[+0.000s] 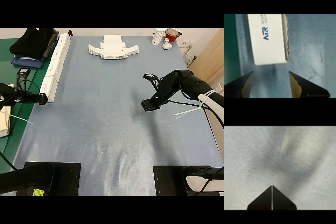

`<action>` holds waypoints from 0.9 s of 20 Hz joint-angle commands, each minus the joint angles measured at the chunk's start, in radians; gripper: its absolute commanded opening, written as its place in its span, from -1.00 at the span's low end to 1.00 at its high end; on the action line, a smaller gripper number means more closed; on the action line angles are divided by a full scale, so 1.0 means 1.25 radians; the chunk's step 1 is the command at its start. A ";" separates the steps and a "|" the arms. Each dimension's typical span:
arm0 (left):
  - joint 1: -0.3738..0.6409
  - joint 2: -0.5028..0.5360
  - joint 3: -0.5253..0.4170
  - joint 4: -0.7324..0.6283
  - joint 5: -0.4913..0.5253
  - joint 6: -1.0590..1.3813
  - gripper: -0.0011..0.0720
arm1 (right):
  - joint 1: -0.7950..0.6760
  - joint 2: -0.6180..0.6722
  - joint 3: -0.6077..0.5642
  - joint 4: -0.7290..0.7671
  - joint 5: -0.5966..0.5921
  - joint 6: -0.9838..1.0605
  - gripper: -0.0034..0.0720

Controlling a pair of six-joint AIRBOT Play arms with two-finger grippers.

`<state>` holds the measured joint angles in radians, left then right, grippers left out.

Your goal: Fold the box.

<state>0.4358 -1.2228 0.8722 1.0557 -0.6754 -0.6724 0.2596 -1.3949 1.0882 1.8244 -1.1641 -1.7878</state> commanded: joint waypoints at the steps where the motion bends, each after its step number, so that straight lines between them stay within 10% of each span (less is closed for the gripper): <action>1: 0.016 0.110 0.003 0.072 -0.134 -0.024 0.93 | 0.000 0.000 0.001 0.000 0.000 0.000 -0.89; 3: 0.012 0.167 0.013 0.064 -0.224 -0.059 0.81 | 0.000 0.000 0.001 0.000 0.000 0.000 -0.89; 5: -0.008 0.214 0.026 0.038 -0.322 -0.124 -0.94 | 0.000 0.000 0.001 0.000 0.000 0.000 -0.89; 10: -0.228 0.239 0.093 -0.019 -0.407 -0.224 -0.94 | 0.000 0.000 0.001 0.000 0.000 0.000 -0.89; 18: -0.567 0.023 0.255 -0.018 -0.353 -0.342 -0.94 | 0.000 0.000 0.001 0.000 0.000 0.000 -0.89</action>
